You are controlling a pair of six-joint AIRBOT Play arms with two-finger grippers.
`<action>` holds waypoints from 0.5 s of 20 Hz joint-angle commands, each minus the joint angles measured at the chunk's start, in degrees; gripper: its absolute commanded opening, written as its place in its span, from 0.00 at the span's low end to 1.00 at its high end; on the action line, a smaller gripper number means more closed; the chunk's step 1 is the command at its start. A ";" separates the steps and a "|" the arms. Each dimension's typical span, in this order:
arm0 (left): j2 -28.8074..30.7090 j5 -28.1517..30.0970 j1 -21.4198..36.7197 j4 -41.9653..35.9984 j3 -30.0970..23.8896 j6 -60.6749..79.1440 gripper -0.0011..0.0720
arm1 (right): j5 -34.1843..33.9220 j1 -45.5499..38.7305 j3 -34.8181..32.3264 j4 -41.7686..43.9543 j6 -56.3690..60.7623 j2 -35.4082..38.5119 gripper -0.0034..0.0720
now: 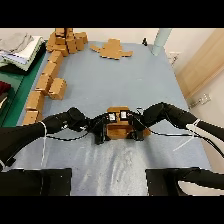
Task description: Fold the box.
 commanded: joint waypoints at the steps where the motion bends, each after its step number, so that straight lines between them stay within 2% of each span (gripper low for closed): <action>1: -0.04 0.02 0.00 0.02 0.02 0.02 0.73 | 0.04 0.02 -0.02 -0.02 0.00 0.00 0.73; 4: -0.04 0.02 0.00 0.02 0.02 0.02 0.73 | -2.47 0.02 -0.02 0.96 0.00 0.00 0.72; 5: -0.04 0.02 0.00 0.02 0.02 0.02 0.73 | -3.39 0.02 -0.02 0.70 0.00 0.02 0.80; 6: -0.04 0.02 0.00 0.02 0.02 0.02 0.73 | -3.89 0.02 0.02 0.35 0.00 0.09 1.00; 10: -0.04 0.02 0.00 0.02 0.02 0.02 0.73 | -7.91 -0.02 0.02 -2.64 3.82 2.10 1.00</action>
